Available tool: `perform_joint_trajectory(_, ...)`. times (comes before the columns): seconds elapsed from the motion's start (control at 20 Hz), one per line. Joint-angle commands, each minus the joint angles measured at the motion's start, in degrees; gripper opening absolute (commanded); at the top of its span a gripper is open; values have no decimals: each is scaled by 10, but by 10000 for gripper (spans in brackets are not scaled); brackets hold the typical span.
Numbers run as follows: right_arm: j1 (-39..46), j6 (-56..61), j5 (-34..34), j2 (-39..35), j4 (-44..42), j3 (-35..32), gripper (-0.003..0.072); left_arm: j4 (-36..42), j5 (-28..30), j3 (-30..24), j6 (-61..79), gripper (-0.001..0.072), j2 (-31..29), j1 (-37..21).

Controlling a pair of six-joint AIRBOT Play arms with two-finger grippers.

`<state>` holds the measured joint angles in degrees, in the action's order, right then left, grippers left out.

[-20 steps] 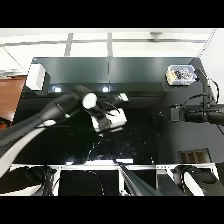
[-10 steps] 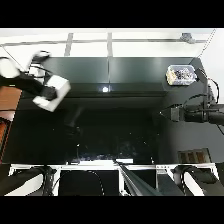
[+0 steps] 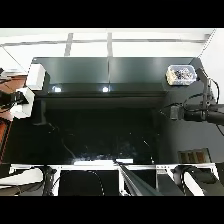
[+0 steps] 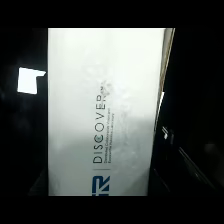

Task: Fold the box and place the chain.

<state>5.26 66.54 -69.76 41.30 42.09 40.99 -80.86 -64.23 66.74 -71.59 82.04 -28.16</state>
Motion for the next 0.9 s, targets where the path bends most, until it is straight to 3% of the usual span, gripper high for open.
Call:
perform_joint_trajectory(0.0,0,14,19,0,0,-1,13,51,49,26,47,291,67,-11)
perform_joint_trajectory(0.15,0,24,21,0,0,-1,14,76,19,71,73,291,118,0)
perform_joint_trajectory(0.35,0,31,24,0,0,-1,13,76,39,107,73,296,149,15)
perform_joint_trajectory(0.4,0,32,24,0,0,-1,14,76,43,114,73,353,148,18)
perform_joint_trajectory(0.45,0,32,24,0,0,-1,13,73,40,125,73,580,148,21)
perform_joint_trajectory(0.5,0,32,26,0,0,-1,13,66,28,143,66,717,148,23)
perform_joint_trajectory(0.85,-37,31,95,1,0,-5,14,50,-127,287,-103,702,107,28)
